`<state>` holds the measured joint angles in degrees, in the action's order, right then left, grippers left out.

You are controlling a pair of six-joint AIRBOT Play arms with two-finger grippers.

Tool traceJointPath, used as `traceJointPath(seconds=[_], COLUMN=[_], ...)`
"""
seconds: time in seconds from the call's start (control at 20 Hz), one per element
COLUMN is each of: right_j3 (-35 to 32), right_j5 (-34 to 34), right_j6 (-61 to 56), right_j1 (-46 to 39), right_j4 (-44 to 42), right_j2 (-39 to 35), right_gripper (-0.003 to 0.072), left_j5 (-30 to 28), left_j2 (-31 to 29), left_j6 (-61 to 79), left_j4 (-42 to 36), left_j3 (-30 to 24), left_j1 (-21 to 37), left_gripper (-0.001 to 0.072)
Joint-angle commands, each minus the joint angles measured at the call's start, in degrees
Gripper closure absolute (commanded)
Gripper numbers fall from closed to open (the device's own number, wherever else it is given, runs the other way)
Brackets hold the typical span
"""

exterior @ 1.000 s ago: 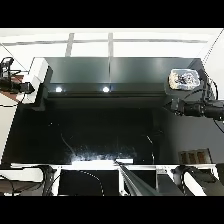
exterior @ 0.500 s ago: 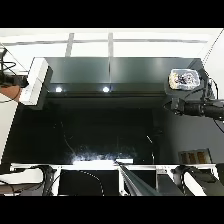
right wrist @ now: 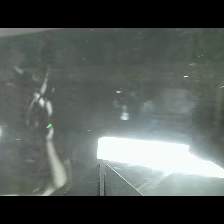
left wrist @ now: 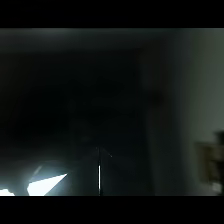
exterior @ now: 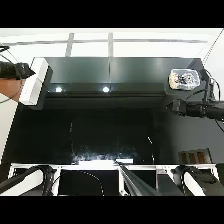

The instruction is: Fold the box and place the chain.

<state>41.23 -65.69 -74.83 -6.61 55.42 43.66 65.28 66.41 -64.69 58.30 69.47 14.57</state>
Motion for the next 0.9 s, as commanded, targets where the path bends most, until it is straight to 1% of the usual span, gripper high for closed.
traceJointPath(seconds=[0.0, 0.1, 0.15, 0.2, 0.25, 0.3, 0.35, 0.5, 0.85], right_j3=[-1.8, -6.7, -9.4, -11.3, -12.0, -12.3, -12.2, -12.2, -12.2], right_j5=[4.7, 10.4, 12.9, 13.9, 13.7, 12.9, 12.1, 11.5, 11.5], right_j6=[0.0, 0.0, 0.0, 0.0, 0.0, 0.0, 0.0, 0.0, 0.0], right_j1=[1.7, 2.6, 2.6, 2.6, 2.6, 2.6, 2.6, 2.6, 2.6], right_j4=[10.3, 11.3, 11.4, 12.9, 14.1, 15.2, 15.3, 15.0, 15.1], right_j2=[-9.6, -17.5, -20.3, -21.7, -21.7, -21.7, -21.7, -21.7, -21.7], right_gripper=[0.0648, 0.0648, 0.0648, 0.0647, 0.0648, 0.0648, 0.0648, 0.0649, 0.0649], left_j5=[-3.3, -13.3, -17.9, -21.0, -23.2, -23.6, -23.1, -23.1, -23.1], left_j2=[-12.5, -23.9, -29.4, -34.0, -38.0, -40.9, -42.9, -45.7, -46.1], left_j6=[3.0, 7.6, 7.6, 7.1, 6.2, 6.2, 6.2, 6.1, 6.2], left_j4=[-4.9, -5.0, -5.0, -5.1, -5.0, -4.9, -4.7, -5.0, -6.6], left_j3=[-14.2, -27.6, -34.1, -39.1, -43.0, -45.0, -45.7, -45.7, -45.7], left_j1=[-5.9, -9.4, -10.2, -10.2, -10.1, -9.7, -9.2, -8.7, -8.7], left_gripper=[0.0687, 0.0684, 0.0684, 0.0684, 0.0684, 0.0684, 0.0684, 0.0683, 0.0682])
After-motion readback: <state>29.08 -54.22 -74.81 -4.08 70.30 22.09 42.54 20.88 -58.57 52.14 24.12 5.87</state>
